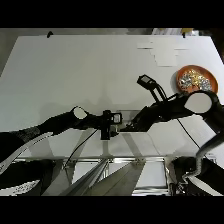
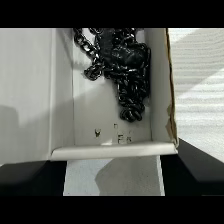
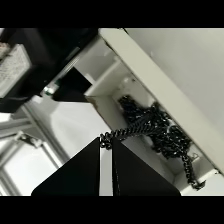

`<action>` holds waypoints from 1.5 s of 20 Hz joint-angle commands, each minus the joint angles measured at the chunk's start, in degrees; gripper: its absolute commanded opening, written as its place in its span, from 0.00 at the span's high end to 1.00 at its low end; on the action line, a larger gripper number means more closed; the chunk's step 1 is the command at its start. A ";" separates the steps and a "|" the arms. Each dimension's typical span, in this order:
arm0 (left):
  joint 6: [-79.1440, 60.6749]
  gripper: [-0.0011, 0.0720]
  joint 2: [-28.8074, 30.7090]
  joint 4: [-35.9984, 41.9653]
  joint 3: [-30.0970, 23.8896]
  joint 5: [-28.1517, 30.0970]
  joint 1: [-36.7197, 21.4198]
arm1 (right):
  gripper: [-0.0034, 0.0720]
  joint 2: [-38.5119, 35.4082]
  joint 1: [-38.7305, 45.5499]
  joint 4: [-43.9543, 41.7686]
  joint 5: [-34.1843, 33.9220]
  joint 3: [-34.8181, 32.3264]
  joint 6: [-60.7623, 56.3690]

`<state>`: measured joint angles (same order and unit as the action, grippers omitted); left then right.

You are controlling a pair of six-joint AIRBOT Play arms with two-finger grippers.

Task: Fold the box and place the chain.

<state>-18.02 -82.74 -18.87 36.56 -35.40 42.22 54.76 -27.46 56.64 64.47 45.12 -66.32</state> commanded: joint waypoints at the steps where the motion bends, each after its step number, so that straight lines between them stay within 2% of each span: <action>1: 0.00 0.70 0.04 0.00 -0.02 0.02 0.02 | 0.93 4.59 -0.37 2.10 -1.09 -0.48 5.79; 2: 0.00 0.70 0.04 0.00 -0.02 0.02 0.02 | 0.82 4.92 -0.37 2.16 -1.05 -0.48 7.80; 3: -0.02 0.70 0.04 0.00 -0.02 0.02 0.02 | 0.64 4.79 -0.37 2.14 -0.96 -0.33 8.57; 4: -0.02 0.70 0.04 0.00 -0.02 0.02 0.02 | 0.56 4.63 -0.09 2.08 0.44 0.72 8.59; 7: -0.02 0.70 0.04 -0.02 -0.02 0.02 0.02 | 0.56 3.26 2.08 4.26 6.67 9.66 8.52; 10: 0.00 0.70 0.04 -0.02 -0.02 0.02 0.02 | 0.57 2.56 5.07 8.83 7.32 19.08 8.07; 12: 0.00 0.70 0.04 -0.02 -0.02 0.02 0.02 | 0.57 2.86 8.55 12.31 4.96 19.76 5.22; 14: 0.00 0.70 0.04 0.00 -0.02 0.02 0.02 | 0.58 4.98 12.81 18.62 4.90 19.61 -2.47; 16: -0.02 0.70 0.04 -0.02 -0.02 0.02 0.02 | 0.78 8.26 17.03 24.79 4.66 19.04 -10.14; 19: 0.00 0.70 0.04 0.00 -0.02 0.02 0.02 | 0.80 12.15 21.79 27.74 3.93 15.02 -15.08; 20: -0.02 0.70 0.04 -0.02 -0.02 0.02 0.02 | 0.73 13.20 22.75 27.74 3.30 13.09 -15.08; 22: 0.00 0.70 0.04 0.00 -0.02 0.02 0.02 | 0.40 14.53 23.52 27.80 1.46 9.25 -14.47; 23: -0.02 0.70 0.04 -0.02 -0.02 0.02 0.02 | 0.34 14.86 23.50 28.06 0.04 7.45 -13.92; 26: 0.00 0.70 0.04 -0.02 -0.02 0.02 0.02 | 0.34 16.11 23.50 28.48 -2.86 3.85 -13.11; 30: 0.00 0.70 0.04 0.00 -0.02 0.02 0.02 | 0.35 19.19 23.47 28.44 -4.04 2.43 -13.18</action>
<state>-18.02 -82.74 -18.87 36.56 -35.38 42.22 71.99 -4.16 84.71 61.95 49.08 -79.37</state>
